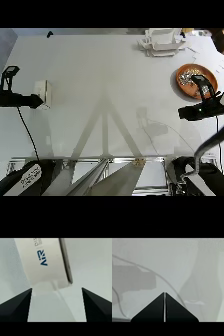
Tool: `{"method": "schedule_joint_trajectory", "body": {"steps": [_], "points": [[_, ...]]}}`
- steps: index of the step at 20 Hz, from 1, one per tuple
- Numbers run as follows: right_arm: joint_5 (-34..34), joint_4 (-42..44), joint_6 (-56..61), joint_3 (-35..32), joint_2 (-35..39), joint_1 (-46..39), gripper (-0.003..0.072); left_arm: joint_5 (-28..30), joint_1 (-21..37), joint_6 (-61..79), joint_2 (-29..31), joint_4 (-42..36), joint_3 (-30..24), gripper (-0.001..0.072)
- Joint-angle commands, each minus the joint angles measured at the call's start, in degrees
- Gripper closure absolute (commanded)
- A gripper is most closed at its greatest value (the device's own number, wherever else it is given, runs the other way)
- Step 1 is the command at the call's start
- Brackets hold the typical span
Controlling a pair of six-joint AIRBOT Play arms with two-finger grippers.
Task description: Fold the box and place the chain.
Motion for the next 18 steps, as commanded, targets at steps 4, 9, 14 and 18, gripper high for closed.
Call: {"method": "schedule_joint_trajectory", "body": {"steps": [4,9,14,18], "points": [[0.04,0.00,0.02,0.00,0.04,-0.04,0.0670,-2.32,-5.11,-0.09,16.48,0.07,-0.02,0.0016],[0.02,-0.02,0.02,0.00,0.04,-0.04,0.0670,-10.56,-7.52,-7.56,21.33,0.28,-0.07,0.0463],[0.04,0.00,0.02,0.00,0.04,-0.04,0.0670,-12.07,-9.31,-7.76,21.33,0.31,-0.09,0.0652],[0.04,-0.02,0.02,0.00,0.04,-0.04,0.0670,-11.74,-11.06,-7.80,21.33,0.37,-0.09,0.0705]]}}
